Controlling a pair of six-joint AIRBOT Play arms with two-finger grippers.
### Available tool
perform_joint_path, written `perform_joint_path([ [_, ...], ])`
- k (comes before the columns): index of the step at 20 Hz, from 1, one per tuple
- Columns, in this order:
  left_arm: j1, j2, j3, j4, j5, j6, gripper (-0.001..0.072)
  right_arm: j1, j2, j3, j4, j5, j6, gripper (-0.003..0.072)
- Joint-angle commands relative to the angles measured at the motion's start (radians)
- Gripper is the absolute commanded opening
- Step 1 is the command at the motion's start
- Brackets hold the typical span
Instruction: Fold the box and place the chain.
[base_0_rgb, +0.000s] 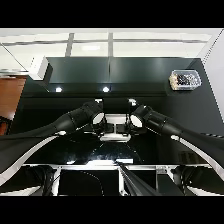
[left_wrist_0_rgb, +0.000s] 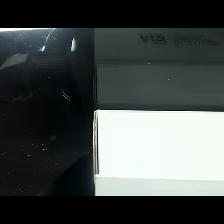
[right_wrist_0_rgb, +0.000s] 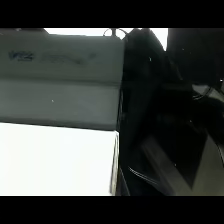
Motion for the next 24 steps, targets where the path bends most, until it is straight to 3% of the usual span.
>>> perform_joint_path([
  [1, 0.000, 0.001, 0.001, -0.003, 0.000, -0.002, 0.0032, -0.006, 0.005, 0.001, 0.000, 0.011, -0.003, 0.0204],
  [3, 0.000, 0.001, 0.001, -0.003, 0.000, -0.002, 0.0032, -0.006, 0.005, 0.001, 0.005, -0.004, -0.033, 0.0042],
  [6, 0.000, 0.001, 0.001, -0.003, 0.002, -0.002, 0.0032, -0.006, 0.005, 0.001, 0.012, -0.011, -0.013, 0.0045],
  [7, 0.000, 0.001, 0.001, -0.003, 0.002, -0.002, 0.0032, -0.006, 0.005, 0.001, 0.012, -0.011, -0.011, 0.0105],
  [8, 0.000, 0.001, 0.001, -0.003, 0.001, -0.002, 0.0032, -0.006, 0.005, 0.001, 0.011, -0.003, -0.011, 0.0275],
  [9, 0.000, 0.001, 0.001, -0.003, 0.000, -0.002, 0.0032, -0.007, 0.008, 0.001, 0.002, 0.011, -0.012, 0.0322],
  [13, 0.000, 0.001, 0.001, -0.003, 0.001, -0.002, 0.0032, -0.018, 0.117, 0.001, -0.078, 0.085, -0.065, 0.0321],
  [18, 0.000, 0.001, 0.001, -0.003, 0.000, -0.002, 0.0032, -0.058, 0.476, 0.001, -0.227, 0.203, -0.153, 0.0321],
  [21, 0.000, 0.001, 0.001, -0.003, 0.001, -0.002, 0.0032, -0.134, 0.644, -0.014, -0.548, 0.299, -0.198, 0.0320],
  [24, 0.000, 0.001, 0.001, -0.003, 0.003, -0.002, 0.0032, -0.325, 0.683, -0.086, -0.784, 0.181, -0.198, 0.0320],
])
